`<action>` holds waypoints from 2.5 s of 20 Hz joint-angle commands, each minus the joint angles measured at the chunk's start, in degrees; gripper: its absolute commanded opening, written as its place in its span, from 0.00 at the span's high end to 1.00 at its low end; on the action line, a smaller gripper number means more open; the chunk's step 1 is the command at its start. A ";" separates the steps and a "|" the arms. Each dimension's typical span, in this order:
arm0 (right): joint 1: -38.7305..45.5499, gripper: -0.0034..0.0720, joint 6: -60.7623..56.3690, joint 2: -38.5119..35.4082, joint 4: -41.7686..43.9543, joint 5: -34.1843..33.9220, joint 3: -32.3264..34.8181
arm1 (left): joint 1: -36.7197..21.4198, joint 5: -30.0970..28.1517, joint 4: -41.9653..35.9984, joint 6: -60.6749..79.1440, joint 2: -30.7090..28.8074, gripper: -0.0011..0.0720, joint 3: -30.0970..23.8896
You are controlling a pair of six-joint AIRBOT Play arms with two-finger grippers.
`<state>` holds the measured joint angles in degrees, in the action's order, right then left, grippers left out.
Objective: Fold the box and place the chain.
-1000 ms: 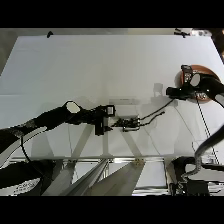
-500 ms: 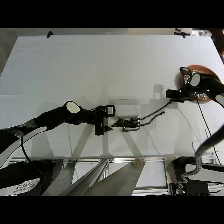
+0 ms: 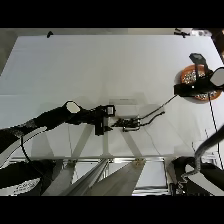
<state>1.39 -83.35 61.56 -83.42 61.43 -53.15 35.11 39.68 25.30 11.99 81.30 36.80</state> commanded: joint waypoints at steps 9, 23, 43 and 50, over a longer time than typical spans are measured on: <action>-25.07 0.94 -2.05 -15.76 10.64 3.80 -0.04 | 0.00 -0.02 0.02 0.02 -0.02 0.48 0.00; -43.45 0.94 -13.18 -18.27 13.27 -11.56 11.43 | 0.00 0.00 0.02 0.02 -0.02 0.48 0.00; -43.45 0.64 -10.69 1.97 21.38 -29.38 19.15 | -0.02 -0.02 0.02 0.02 -0.02 0.48 0.00; -37.44 0.63 2.97 -15.91 20.11 -18.88 19.15 | 0.00 -0.02 0.02 0.02 -0.02 0.48 0.00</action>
<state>-39.22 -85.06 52.51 -60.49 35.51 -34.00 35.11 39.68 25.30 11.99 81.30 36.80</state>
